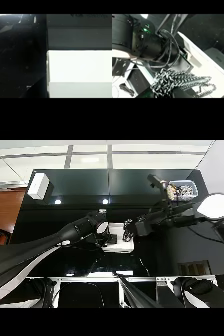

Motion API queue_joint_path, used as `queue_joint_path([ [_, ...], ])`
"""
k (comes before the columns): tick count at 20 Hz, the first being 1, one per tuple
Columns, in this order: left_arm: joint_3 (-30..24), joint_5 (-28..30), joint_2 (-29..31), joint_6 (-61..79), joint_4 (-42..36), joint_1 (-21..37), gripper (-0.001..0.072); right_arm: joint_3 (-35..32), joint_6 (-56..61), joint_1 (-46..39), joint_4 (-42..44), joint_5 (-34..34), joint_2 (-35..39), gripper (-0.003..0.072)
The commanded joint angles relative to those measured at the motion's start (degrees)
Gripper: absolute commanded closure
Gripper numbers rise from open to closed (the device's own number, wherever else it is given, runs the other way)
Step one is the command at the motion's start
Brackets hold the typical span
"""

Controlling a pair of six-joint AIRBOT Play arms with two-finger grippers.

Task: Fold the box and place the chain.

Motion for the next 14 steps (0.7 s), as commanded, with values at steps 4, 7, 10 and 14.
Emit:
queue_joint_path([
  [4,0.0,0.0,0.0,0.0,0.0,0.0,0.0684,-8.0,2.8,3.2,-6.7,-9.8,-1.1,0.0674],
  [7,0.0,0.0,0.0,0.0,0.0,0.0,0.0684,-12.2,3.2,4.3,-6.8,-13.8,-2.1,0.0421],
  [10,0.0,0.0,0.0,0.0,0.0,0.0,0.0684,-10.4,3.3,1.9,-11.4,-10.6,-1.8,0.0350],
  [14,0.0,-0.1,0.0,0.0,-0.3,0.0,0.0684,-5.4,3.5,-10.6,-22.0,4.8,2.7,0.0351],
])
